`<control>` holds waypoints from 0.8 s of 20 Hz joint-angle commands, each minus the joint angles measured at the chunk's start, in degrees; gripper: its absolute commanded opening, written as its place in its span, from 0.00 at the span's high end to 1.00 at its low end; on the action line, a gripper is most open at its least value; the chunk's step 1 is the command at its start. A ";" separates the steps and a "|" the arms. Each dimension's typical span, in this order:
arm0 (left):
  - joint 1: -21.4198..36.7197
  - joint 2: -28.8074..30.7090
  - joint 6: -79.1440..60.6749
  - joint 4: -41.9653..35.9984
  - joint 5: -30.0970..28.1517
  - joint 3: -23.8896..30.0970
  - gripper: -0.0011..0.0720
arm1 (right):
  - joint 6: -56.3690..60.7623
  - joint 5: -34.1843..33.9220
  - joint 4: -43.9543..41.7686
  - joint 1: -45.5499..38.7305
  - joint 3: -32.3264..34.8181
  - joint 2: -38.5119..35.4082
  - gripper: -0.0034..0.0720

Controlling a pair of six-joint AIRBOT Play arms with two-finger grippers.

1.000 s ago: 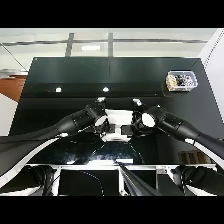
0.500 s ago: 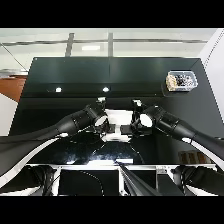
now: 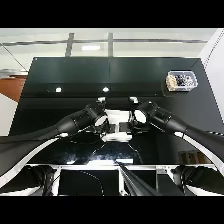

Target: Fold the box and place the chain.

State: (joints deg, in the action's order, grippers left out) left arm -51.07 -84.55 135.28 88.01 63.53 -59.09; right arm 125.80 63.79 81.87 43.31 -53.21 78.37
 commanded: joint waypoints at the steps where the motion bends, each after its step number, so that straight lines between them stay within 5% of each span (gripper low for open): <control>1: 0.04 -0.04 0.04 -0.28 -0.04 -0.07 0.95 | 0.11 0.50 0.02 0.15 -0.28 0.74 0.75; 16: 0.04 -0.04 0.07 -0.28 -0.04 -0.07 0.95 | 0.46 0.37 -1.40 0.15 -0.28 2.23 0.79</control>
State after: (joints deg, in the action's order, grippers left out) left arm -51.07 -84.55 135.33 87.70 63.51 -59.09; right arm 126.23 64.27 80.66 43.42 -53.45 80.42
